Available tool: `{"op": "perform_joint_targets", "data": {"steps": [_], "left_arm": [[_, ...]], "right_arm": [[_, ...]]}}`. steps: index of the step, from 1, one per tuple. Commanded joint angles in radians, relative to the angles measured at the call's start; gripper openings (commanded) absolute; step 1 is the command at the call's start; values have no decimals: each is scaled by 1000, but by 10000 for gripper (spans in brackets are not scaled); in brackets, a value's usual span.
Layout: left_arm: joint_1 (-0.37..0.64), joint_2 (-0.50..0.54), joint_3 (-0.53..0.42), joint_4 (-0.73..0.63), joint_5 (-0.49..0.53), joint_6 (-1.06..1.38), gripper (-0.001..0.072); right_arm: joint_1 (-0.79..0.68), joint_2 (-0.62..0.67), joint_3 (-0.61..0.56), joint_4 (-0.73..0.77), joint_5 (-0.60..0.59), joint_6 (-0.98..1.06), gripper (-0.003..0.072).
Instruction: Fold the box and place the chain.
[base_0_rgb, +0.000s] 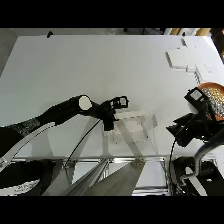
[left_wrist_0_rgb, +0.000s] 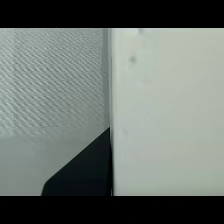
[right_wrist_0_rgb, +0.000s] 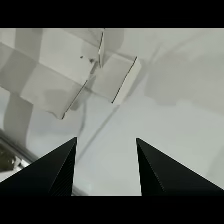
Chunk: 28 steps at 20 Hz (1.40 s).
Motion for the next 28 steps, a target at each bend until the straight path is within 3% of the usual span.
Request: {"op": "perform_joint_targets", "data": {"steps": [1,7,19,28], "left_arm": [[-2,-2,-1,-1,12,104,6],[-2,-2,-1,-128,0,290,6],[-8,-2,-1,-86,-59,293,4],[-18,-2,-1,-75,-35,293,7]], "right_arm": [[1,-50,-34,0,-17,-20,381],[1,-85,-35,1,-53,-25,382],[1,-85,-35,1,-53,-50,382],[1,-85,-35,1,-52,-49,382]]}}
